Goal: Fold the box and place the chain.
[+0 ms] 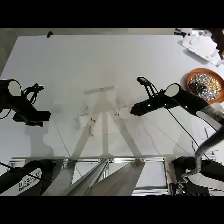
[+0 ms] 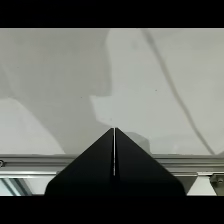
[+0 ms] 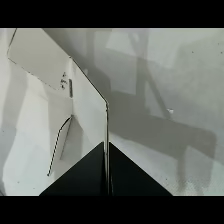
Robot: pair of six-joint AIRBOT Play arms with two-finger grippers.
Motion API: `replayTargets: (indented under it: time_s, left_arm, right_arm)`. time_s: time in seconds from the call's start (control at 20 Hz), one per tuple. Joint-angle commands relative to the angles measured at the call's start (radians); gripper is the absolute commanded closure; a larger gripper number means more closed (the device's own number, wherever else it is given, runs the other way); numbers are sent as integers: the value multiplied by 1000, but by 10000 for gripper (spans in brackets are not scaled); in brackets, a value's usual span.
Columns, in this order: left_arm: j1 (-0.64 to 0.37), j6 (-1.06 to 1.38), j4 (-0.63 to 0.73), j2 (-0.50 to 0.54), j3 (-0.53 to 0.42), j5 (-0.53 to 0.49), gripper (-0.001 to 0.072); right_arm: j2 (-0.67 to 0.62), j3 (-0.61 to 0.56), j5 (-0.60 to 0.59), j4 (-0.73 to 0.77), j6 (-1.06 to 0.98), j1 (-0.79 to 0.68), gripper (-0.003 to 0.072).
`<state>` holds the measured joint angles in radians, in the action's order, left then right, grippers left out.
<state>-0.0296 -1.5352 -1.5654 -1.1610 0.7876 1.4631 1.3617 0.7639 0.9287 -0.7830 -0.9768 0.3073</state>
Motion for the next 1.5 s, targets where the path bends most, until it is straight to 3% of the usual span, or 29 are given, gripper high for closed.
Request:
replayTargets:
  time_s: [0.0,0.1,0.15,0.2,0.25,0.4,0.6,0.75,1.1,1.45]
  left_arm:
    - [0,71,83,1,0,-64,700]
    - [0,231,220,-2,0,-135,694]
    - [0,349,337,-2,0,-165,576]
    - [0,450,465,-2,0,-197,342]
    - [0,524,576,-2,0,-217,296]
    - [0,719,796,-2,0,-224,296]
    - [5,814,818,-4,0,-243,293]
    - [54,923,883,-23,0,-277,235]
    - [212,1059,927,-228,0,-391,193]
    - [212,1160,962,-278,0,-349,198]
  right_arm:
    - [-1,0,-1,-32,-21,10,682]
    - [-1,0,-1,-32,-21,10,682]
    - [-1,0,-1,-32,-21,10,682]
    - [-1,0,-1,-32,-21,10,682]
    - [-1,0,0,-32,-21,10,682]
    - [-1,0,2,-32,-21,10,682]
    - [-1,0,2,-32,-21,10,682]
    - [-1,0,2,-32,-21,10,681]
    - [-1,0,39,-32,-21,10,681]
    - [-1,0,44,-31,-21,10,681]
